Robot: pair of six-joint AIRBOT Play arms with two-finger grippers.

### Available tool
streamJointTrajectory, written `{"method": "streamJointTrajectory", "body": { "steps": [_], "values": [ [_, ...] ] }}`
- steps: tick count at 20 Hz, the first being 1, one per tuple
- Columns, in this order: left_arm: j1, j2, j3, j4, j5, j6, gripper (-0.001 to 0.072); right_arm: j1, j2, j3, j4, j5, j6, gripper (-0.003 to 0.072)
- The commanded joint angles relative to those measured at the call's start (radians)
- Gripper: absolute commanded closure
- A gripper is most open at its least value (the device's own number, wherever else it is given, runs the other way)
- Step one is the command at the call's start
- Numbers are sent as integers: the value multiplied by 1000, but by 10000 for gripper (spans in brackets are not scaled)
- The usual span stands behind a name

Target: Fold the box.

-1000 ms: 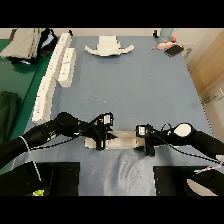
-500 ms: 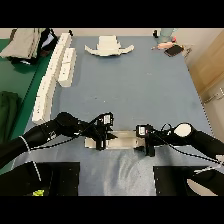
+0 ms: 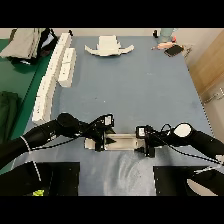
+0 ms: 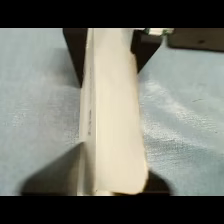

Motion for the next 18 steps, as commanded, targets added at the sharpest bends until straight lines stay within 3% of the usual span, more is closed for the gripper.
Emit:
{"method": "streamJointTrajectory", "body": {
  "steps": [1,5,7,9,11,12,14,18],
  "values": [
    [3,8,2,-10,58,-74,229,0,1,1,5,-14,1,179],
    [9,69,2,66,93,-190,228,0,1,1,5,-14,1,179],
    [39,130,2,265,35,-489,229,0,1,1,5,-14,0,179],
    [84,201,3,518,-121,-868,243,0,1,1,5,-14,1,179],
    [106,268,19,622,-328,-1148,691,0,1,1,5,-14,1,179],
    [103,291,26,606,-402,-1182,692,0,1,1,5,-14,1,179],
    [68,307,33,470,-410,-1288,693,0,1,1,5,-14,0,179],
    [-29,209,80,164,-134,-1336,692,0,1,1,5,-14,0,179]
  ]
}}
